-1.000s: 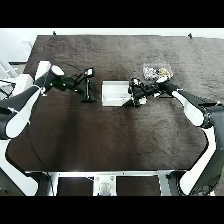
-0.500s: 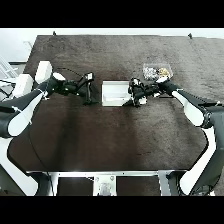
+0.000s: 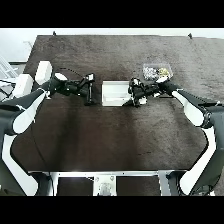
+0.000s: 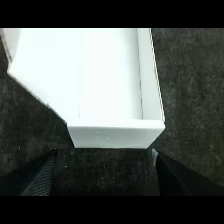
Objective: Fold the box and place the chain.
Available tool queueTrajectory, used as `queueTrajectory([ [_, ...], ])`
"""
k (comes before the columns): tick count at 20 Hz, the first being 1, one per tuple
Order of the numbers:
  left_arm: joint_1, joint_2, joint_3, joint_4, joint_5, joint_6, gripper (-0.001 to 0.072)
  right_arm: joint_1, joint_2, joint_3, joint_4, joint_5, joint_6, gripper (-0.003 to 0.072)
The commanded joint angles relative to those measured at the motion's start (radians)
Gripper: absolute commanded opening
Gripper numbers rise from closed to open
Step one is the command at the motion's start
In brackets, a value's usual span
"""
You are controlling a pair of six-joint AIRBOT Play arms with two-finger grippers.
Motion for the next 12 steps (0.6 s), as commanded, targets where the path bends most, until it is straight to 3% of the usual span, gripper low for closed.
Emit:
queueTrajectory([
  [1, -0.002, -0.007, 0.008, -0.011, -0.020, 0.006, 0.0719, 0.001, 0.000, 0.000, 0.000, 0.000, 0.000, 0.0478],
  [12, -0.010, -0.034, 0.009, -0.029, -0.009, 0.029, 0.0720, 0.001, 0.000, 0.000, 0.000, 0.000, 0.000, 0.0478],
])
